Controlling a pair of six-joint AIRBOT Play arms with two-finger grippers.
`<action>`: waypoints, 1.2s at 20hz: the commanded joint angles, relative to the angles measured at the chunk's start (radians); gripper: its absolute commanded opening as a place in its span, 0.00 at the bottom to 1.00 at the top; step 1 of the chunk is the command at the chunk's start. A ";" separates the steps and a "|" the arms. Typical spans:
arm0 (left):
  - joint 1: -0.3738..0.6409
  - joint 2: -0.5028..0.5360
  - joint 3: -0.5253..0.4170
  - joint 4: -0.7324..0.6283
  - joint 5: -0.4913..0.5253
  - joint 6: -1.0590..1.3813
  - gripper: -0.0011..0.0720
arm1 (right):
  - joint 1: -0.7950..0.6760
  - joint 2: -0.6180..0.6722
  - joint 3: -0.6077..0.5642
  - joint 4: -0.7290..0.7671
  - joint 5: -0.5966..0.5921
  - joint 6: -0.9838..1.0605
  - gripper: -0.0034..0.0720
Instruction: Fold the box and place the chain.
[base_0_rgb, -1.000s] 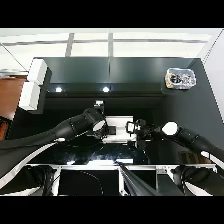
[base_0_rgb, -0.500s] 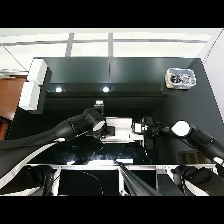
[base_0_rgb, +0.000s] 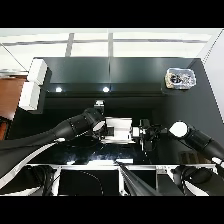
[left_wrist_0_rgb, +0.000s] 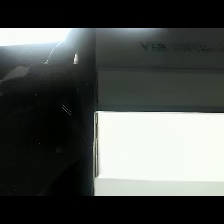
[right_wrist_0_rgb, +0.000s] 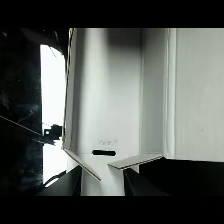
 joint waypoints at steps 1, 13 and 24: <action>0.000 0.000 0.001 -0.001 0.000 0.002 0.05 | 0.004 -0.006 0.001 0.030 -0.005 -0.001 0.45; 0.000 0.000 0.001 -0.007 0.021 0.001 0.05 | 0.063 -0.043 0.001 0.216 -0.108 0.048 0.44; 0.000 0.000 0.001 -0.007 0.018 0.002 0.05 | 0.062 -0.055 0.001 0.209 -0.114 0.064 0.51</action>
